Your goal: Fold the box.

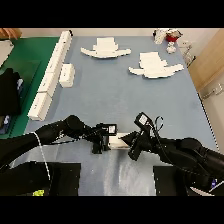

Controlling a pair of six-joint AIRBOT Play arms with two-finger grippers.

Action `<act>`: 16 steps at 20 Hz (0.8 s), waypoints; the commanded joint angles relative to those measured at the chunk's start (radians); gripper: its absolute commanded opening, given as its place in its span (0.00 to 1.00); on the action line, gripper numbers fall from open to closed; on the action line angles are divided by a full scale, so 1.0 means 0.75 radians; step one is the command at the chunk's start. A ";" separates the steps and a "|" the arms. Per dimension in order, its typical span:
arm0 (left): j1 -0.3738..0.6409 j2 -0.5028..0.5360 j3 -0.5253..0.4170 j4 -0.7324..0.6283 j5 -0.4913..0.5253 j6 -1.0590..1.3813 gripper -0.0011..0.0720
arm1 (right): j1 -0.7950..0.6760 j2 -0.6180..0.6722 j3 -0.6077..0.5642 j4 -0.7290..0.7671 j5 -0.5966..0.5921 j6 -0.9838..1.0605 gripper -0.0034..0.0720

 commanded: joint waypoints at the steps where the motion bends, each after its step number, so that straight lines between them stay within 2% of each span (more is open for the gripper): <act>1: 0.001 0.000 0.001 0.000 0.001 -0.001 0.62 | 0.011 0.012 -0.100 0.061 0.161 0.158 0.05; 8: 0.001 0.000 0.001 0.001 0.001 -0.001 0.62 | 0.080 0.011 -0.164 0.053 0.162 0.157 0.05; 16: 0.001 0.000 0.001 0.001 0.001 -0.001 0.62 | 0.087 -0.065 -0.193 0.001 0.169 0.155 0.05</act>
